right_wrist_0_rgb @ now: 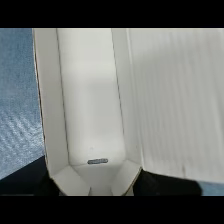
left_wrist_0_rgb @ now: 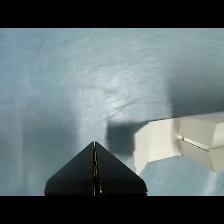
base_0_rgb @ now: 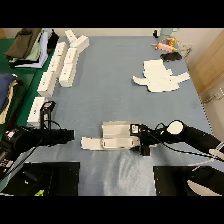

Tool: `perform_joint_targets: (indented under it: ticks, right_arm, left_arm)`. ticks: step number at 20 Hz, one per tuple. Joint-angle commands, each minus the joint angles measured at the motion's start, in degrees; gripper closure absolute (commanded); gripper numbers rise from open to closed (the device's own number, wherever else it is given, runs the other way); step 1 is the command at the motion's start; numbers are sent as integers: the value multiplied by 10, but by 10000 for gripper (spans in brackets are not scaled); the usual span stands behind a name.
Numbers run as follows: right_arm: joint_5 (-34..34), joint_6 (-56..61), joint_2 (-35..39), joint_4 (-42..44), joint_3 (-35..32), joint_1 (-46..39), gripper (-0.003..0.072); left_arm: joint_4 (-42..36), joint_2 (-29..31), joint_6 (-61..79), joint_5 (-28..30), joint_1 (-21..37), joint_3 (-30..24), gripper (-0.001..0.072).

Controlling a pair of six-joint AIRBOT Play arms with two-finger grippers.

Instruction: Fold the box.

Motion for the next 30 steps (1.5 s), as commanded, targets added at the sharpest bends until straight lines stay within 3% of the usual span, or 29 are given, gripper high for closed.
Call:
perform_joint_targets:
  ticks: [1, 5, 9, 14, 24, 25, 26, 27, 30]
  right_arm:
    - [0, 0, 0, 0, 1, 0, 185]
    - [0, 0, 0, 0, 1, 0, 185]
    - [0, 0, 0, 0, 1, 0, 185]
    - [0, 0, 0, 0, 1, 0, 185]
    - [0, 0, 0, 0, 1, 0, 185]
    - [0, 0, 0, 0, 1, 0, 185]
    - [0, 0, 0, 0, 1, 0, 185]
    - [0, 0, 0, 0, 1, 0, 185]
    - [0, 0, 0, 0, 1, 0, 185]
  left_arm:
    - [-95, -18, -12, 14, 31, -39, 692]
    - [-241, -78, 100, 100, 31, -73, 692]
    - [-297, -125, 158, 104, 31, -74, 693]
    - [-422, -128, 256, 104, 31, -74, 692]
    - [-462, -128, 288, 95, 31, -74, 689]
    - [-462, -128, 292, 95, 31, -74, 660]
    - [-462, -128, 293, 95, 31, -74, 390]
    - [-462, -128, 294, 95, 31, -74, 327]
    - [-480, -128, 301, 93, 31, -74, 355]
